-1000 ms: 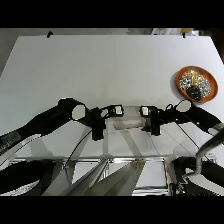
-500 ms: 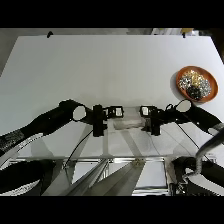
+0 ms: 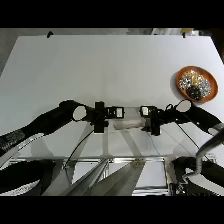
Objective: Fold the box and place the chain.
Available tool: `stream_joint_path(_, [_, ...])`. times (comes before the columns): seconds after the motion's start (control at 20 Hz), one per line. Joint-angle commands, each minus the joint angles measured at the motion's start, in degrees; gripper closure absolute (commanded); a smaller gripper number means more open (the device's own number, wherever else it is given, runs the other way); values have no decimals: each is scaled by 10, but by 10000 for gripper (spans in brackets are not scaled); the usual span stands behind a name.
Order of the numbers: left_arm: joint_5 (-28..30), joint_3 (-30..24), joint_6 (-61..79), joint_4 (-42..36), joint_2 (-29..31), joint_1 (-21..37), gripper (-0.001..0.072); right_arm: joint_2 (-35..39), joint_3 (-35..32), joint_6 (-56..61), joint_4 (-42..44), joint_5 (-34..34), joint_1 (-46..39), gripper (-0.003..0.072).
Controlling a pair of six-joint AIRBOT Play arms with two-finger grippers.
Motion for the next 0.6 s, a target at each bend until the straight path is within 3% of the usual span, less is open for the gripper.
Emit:
stream_joint_path(0.0, [2,0,3,-21,-10,-3,376,0,0,0,0,0,0,369])
stream_joint_path(0.15, [3,0,22,-37,-18,-23,444,0,0,0,0,0,0,369])
stream_joint_path(0.35, [18,0,64,-59,-19,-30,447,0,0,0,0,0,0,369])
stream_joint_path(0.45, [17,0,63,-59,-19,-30,551,0,0,0,0,0,0,369])
stream_joint_path(0.55, [20,0,63,-73,-19,-30,576,0,0,0,0,0,0,369])
